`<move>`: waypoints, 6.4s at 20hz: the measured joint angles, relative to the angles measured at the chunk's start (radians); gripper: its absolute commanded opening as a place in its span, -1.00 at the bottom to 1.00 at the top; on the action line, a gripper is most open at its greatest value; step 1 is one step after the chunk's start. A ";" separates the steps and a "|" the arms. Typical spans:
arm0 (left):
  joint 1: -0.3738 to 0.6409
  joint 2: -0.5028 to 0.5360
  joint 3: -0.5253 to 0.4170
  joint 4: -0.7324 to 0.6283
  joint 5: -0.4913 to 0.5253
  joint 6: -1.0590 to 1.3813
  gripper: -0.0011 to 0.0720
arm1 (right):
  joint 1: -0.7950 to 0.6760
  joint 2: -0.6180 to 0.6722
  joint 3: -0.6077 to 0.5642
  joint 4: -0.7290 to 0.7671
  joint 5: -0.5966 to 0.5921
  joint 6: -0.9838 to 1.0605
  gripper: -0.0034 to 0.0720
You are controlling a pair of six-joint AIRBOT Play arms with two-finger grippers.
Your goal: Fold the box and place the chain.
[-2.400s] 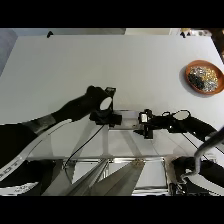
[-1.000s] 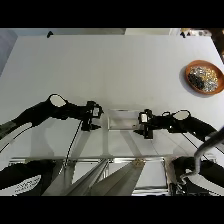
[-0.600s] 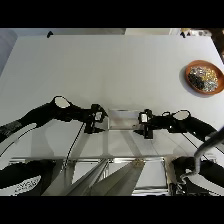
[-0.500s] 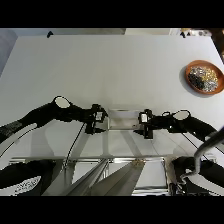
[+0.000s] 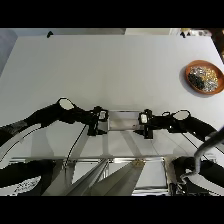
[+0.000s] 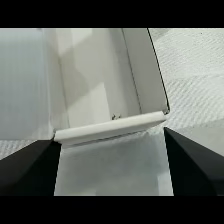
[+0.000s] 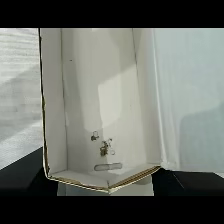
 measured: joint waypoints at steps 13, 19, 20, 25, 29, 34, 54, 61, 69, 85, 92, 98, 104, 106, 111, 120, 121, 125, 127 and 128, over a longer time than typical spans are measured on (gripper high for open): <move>-0.008 -0.020 -0.001 -0.071 0.041 -0.067 0.93 | 0.000 0.000 0.000 0.003 -0.002 0.006 -0.01; -0.016 -0.048 -0.001 -0.084 0.065 -0.079 0.92 | 0.000 0.000 0.000 0.003 -0.003 0.008 -0.01; -0.020 -0.053 0.000 -0.088 0.066 -0.077 0.92 | 0.000 0.000 0.000 0.003 -0.003 0.008 -0.01; -0.030 -0.062 0.000 -0.091 0.074 -0.072 0.68 | 0.000 0.000 0.000 0.003 -0.003 0.006 -0.01; -0.032 -0.065 0.001 -0.093 0.082 -0.072 -0.50 | 0.000 0.000 0.000 0.004 -0.004 0.006 -0.01; -0.035 -0.065 0.001 -0.089 0.084 -0.072 -0.60 | 0.000 0.000 0.000 0.003 -0.003 0.006 -0.01; -0.036 -0.065 0.000 -0.086 0.081 -0.062 0.83 | 0.000 0.000 0.000 0.002 -0.001 0.003 -0.01; 0.003 -0.063 -0.002 -0.112 0.042 -0.002 0.94 | 0.000 0.000 0.000 0.002 -0.001 0.004 -0.01; 0.023 -0.063 -0.001 -0.192 -0.019 0.085 0.94 | 0.000 0.000 0.000 0.002 -0.002 0.005 -0.01; -0.010 -0.068 -0.001 -0.202 0.022 0.011 0.60 | 0.000 0.000 0.000 0.002 -0.002 0.005 -0.01; -0.023 -0.067 0.000 -0.203 0.033 0.005 -0.78 | -0.001 0.000 0.000 0.003 0.000 0.006 -0.01; -0.024 -0.067 0.001 -0.188 0.034 -0.027 -0.78 | -0.001 0.000 0.000 0.002 -0.001 0.005 -0.01; -0.024 -0.067 0.001 -0.183 0.032 -0.036 -0.78 | -0.001 0.000 0.000 0.002 -0.001 0.005 -0.01; -0.024 -0.067 0.001 -0.182 0.031 -0.037 -0.78 | 0.000 0.000 0.000 0.002 -0.001 0.005 -0.01; -0.024 -0.067 0.001 -0.181 0.031 -0.038 -0.78 | 0.000 0.000 0.000 0.002 -0.001 0.004 -0.01; -0.024 -0.067 0.001 -0.181 0.030 -0.039 -0.78 | 0.000 0.000 0.000 0.002 -0.001 0.005 0.19; -0.024 -0.067 0.001 -0.181 0.030 -0.039 -0.78 | 0.000 0.000 0.000 0.002 -0.001 0.004 0.71; -0.025 -0.067 0.000 -0.180 0.023 -0.041 -0.78 | 0.000 0.013 0.000 -0.005 -0.006 0.008 0.95; -0.025 -0.067 0.000 -0.180 0.023 -0.040 -0.78 | 0.000 0.037 -0.002 -0.018 -0.003 0.015 0.95; -0.025 -0.067 0.000 -0.180 0.023 -0.040 -0.78 | 0.000 0.053 -0.002 -0.028 -0.004 0.030 0.95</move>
